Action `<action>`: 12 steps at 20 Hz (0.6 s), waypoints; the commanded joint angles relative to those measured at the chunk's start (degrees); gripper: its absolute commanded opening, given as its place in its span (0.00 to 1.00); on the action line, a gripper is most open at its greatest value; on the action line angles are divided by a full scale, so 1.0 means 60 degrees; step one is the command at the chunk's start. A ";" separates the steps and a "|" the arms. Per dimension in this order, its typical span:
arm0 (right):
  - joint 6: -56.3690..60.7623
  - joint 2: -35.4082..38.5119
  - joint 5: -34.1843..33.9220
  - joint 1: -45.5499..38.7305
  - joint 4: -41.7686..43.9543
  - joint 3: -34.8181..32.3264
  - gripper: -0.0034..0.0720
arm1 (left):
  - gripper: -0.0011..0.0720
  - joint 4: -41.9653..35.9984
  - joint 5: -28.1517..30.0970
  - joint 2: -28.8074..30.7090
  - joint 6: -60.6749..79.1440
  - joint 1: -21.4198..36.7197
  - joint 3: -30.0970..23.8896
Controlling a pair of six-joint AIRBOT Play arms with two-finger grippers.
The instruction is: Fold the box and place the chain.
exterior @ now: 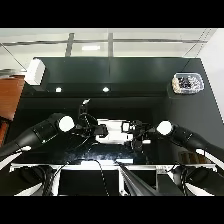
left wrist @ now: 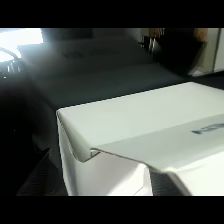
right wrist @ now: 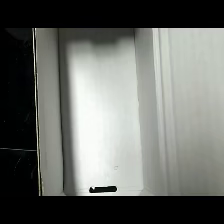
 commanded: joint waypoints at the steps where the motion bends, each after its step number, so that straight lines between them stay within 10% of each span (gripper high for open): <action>1: 0.0004 0.0004 -0.0007 0.0004 0.0000 -0.0004 0.52 | 0.95 0.0758 0.0026 -0.0011 -0.0841 -0.0160 0.0007; 12: 0.0007 0.0004 -0.0117 0.0000 0.0004 -0.0004 0.52 | 0.75 0.3887 -0.1752 -0.1067 -0.3563 -0.1545 0.1453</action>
